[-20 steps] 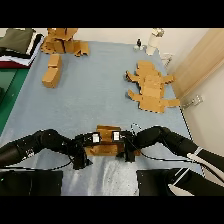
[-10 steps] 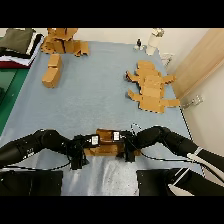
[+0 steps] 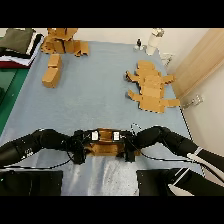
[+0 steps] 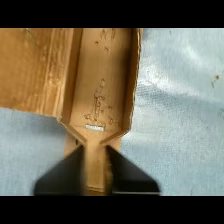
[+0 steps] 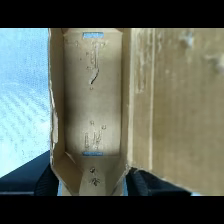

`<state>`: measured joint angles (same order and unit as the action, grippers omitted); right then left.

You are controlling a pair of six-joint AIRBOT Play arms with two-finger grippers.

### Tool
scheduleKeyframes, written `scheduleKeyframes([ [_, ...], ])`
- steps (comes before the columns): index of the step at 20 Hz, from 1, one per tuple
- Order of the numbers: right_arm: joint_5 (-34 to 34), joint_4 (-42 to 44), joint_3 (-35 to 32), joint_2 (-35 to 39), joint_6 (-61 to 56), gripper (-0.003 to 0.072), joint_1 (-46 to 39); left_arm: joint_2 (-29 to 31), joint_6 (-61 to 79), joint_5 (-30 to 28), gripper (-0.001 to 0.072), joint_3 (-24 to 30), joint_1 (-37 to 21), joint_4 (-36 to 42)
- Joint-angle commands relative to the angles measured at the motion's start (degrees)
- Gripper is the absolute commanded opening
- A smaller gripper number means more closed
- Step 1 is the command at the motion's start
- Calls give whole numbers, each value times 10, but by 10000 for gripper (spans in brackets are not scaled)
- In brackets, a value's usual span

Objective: Fold the box.

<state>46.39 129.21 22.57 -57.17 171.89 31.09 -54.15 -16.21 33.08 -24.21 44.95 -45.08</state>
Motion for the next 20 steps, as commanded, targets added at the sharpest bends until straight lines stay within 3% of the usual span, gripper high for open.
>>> scheduleKeyframes([
  [1,0,0,0,0,0,479,0,0,35,-9,95,-2,0,40],
  [11,0,0,0,0,0,479,0,-7,57,-16,92,-1,1,96],
  [13,0,0,0,0,0,479,0,-13,91,-23,13,-1,3,131],
  [20,0,0,0,0,0,479,0,-16,96,-46,13,-1,19,134],
])
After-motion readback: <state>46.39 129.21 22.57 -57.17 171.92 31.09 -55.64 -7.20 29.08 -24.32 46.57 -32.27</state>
